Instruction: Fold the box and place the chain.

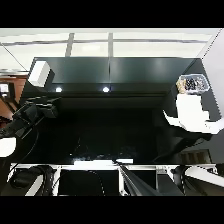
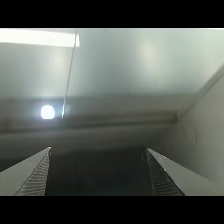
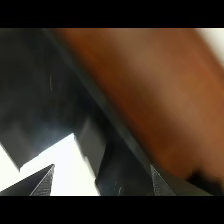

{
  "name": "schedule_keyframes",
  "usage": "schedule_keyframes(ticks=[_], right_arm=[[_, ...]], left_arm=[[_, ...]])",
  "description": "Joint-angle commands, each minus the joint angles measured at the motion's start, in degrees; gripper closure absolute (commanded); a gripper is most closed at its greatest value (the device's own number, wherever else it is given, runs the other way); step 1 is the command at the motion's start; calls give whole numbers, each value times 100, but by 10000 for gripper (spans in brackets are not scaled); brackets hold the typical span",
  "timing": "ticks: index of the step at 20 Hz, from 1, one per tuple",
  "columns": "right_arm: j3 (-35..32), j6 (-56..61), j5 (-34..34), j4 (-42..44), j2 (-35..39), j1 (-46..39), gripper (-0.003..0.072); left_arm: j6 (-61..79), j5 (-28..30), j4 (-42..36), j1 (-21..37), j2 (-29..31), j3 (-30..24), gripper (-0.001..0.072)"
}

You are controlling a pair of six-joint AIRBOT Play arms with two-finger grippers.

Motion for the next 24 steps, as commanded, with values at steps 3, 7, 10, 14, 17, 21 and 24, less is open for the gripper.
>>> schedule_keyframes(ticks=[3, 7, 10, 14, 17, 21, 24], right_arm=[[850, -1207, 1338, 487, -1045, -44, 92], [852, -1314, 1360, 208, -1303, 127, 200], [852, -1473, 1379, 315, -1353, 136, 500], [848, -1711, 1958, 619, -1287, 136, 672], [393, -1926, 2205, 2155, -914, 157, 672], [-710, -2149, 1777, 3351, 61, 678, 672], [-1755, -2282, 1091, 4092, 931, 1480, 672]], left_arm=[[-4, -105, -31, -4, -315, 0, 5], [-2, -103, -28, -4, -372, 0, 5], [-4, -105, -28, -4, -393, 0, 5], [-4, -103, -31, -4, -393, 0, 5], [-4, -101, -28, -2, -393, 0, 5], [-7, -107, -326, -2, -393, 0, 5], [15, -160, -892, -31, -546, 0, 6]])
